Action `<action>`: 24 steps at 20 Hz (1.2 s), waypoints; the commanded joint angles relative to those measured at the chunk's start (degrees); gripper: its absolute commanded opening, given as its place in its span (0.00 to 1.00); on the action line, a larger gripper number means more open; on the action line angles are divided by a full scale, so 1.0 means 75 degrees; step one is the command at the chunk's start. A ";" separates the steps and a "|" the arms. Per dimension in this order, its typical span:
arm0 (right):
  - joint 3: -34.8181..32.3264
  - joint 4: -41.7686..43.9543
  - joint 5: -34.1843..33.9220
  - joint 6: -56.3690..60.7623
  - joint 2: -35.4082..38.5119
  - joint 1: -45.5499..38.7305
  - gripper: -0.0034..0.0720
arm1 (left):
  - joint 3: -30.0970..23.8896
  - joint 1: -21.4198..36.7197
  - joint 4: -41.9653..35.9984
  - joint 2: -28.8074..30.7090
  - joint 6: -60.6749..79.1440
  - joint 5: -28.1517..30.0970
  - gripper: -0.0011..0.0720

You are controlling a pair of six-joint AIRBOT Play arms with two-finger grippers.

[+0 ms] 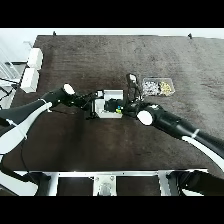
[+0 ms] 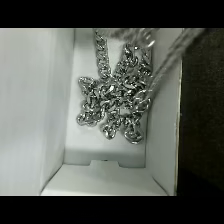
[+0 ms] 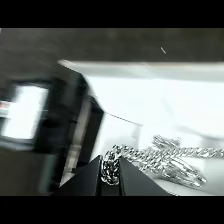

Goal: Fold the box and place the chain.

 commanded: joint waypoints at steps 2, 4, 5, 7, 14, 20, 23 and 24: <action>-0.0085 -0.0152 -0.0058 0.0009 -0.0513 -0.0233 0.24 | 0.0003 0.0003 0.0003 0.0003 0.0003 0.0000 0.74; -0.0085 -0.0149 -0.0050 0.0009 -0.0452 -0.0554 0.56 | 0.0003 0.0003 0.0003 0.0003 0.0003 0.0000 0.74; -0.0085 -0.0152 0.0017 -0.0032 -0.0385 -0.0726 0.56 | 0.0003 0.0003 0.0003 0.0003 0.0000 0.0000 0.74; -0.0087 -0.0154 0.0329 -0.0326 -0.0093 -0.1134 0.56 | 0.0003 0.0003 0.0003 0.0003 0.0003 0.0000 0.74; -0.0198 -0.0831 0.1746 -0.0326 0.0478 -0.3351 0.71 | 0.0003 0.0003 0.0003 0.0003 0.0003 0.0000 0.74; 0.0172 -0.0662 0.1239 0.0128 -0.0985 -0.4071 0.71 | 0.0003 0.0003 0.0003 0.0003 0.0000 0.0000 0.74; 0.0903 -0.0656 0.1448 0.0219 -0.1856 -0.4042 0.71 | 0.0003 0.0003 0.0003 0.0003 0.0003 0.0000 0.74; 0.1139 -0.0603 0.1556 0.0277 -0.2104 -0.4019 0.71 | 0.0003 0.0003 0.0003 0.0003 0.0000 0.0000 0.74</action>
